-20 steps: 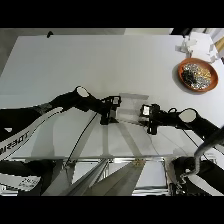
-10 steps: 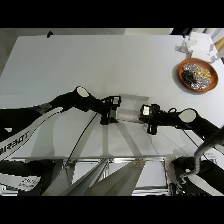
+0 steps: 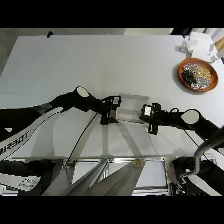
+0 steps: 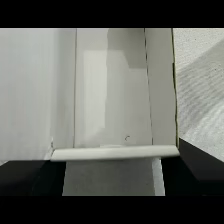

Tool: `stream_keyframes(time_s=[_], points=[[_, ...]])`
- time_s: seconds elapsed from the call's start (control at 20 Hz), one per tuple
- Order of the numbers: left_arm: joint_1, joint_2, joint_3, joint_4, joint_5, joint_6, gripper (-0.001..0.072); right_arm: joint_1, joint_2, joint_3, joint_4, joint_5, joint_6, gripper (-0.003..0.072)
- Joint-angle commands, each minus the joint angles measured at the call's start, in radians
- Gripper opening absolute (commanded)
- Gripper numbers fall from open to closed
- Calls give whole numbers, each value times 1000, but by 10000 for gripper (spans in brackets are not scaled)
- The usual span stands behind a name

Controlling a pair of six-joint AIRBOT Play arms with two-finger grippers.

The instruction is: Fold the box and place the chain.

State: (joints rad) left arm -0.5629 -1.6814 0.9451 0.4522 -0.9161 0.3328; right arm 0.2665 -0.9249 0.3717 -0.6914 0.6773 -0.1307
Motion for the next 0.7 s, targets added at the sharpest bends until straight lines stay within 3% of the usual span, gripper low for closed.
stream_keyframes(time_s=[0.0, 0.2, 0.3, 0.45, 0.65], points=[[0, 0, 0, 1, 0, 1, 206, 0, 77, 0, -13, 28, 31, 15], [0, 0, 0, 1, 0, 0, 206, 0, 187, 0, -13, 95, 52, 14], [0, 0, 0, 1, 0, 1, 206, 0, 238, 0, -15, 103, 192, 15], [0, 0, 0, 1, 0, 1, 206, -1, 285, 0, -64, 63, 621, 15], [0, 0, 0, 1, 0, 0, 206, -1, 288, 0, -346, 20, 1308, 15]])
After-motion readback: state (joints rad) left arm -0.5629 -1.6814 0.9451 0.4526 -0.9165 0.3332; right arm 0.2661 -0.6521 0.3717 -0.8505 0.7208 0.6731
